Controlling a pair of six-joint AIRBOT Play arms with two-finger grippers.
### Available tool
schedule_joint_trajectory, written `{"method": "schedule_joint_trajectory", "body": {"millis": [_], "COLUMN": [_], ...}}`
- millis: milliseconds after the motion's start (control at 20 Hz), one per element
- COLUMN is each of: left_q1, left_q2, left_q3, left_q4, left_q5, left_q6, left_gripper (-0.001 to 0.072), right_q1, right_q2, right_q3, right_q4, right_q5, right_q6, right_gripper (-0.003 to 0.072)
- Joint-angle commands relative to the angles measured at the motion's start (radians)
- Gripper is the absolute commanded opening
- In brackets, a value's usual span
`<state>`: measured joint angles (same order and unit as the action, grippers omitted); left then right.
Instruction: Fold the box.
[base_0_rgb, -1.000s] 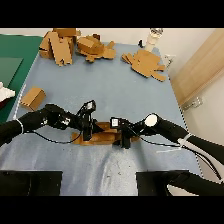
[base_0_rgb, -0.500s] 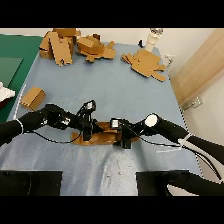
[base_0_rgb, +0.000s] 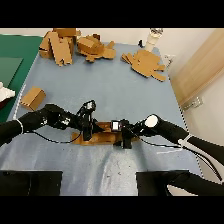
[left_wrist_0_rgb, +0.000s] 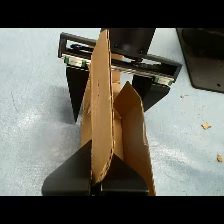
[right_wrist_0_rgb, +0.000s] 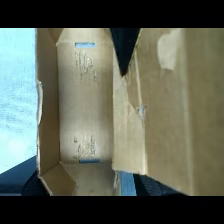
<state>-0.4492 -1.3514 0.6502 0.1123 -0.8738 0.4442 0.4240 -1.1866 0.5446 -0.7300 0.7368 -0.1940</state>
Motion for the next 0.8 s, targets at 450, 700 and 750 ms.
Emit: {"method": "schedule_joint_trajectory", "body": {"millis": [450, 700, 750], "left_q1": [0.000, 0.000, 0.000], "left_q2": [0.001, 0.001, 0.001], "left_q3": [0.001, 0.001, 0.001], "left_q4": [0.000, 0.000, 0.000], "left_q5": [0.000, 0.000, 0.000], "left_q6": [0.000, 0.000, 0.000], "left_gripper": [0.0017, 0.0017, 0.0017], "right_q1": [0.004, 0.004, 0.004], "right_q2": [0.000, 0.005, 0.005], "right_q3": [0.000, 0.002, 0.002], "right_q4": [0.022, -0.006, -0.029], "right_q5": [-0.008, -0.008, -0.007], "right_q6": [0.225, 0.230, 0.231], "right_gripper": [0.0720, 0.0720, 0.0720]}}
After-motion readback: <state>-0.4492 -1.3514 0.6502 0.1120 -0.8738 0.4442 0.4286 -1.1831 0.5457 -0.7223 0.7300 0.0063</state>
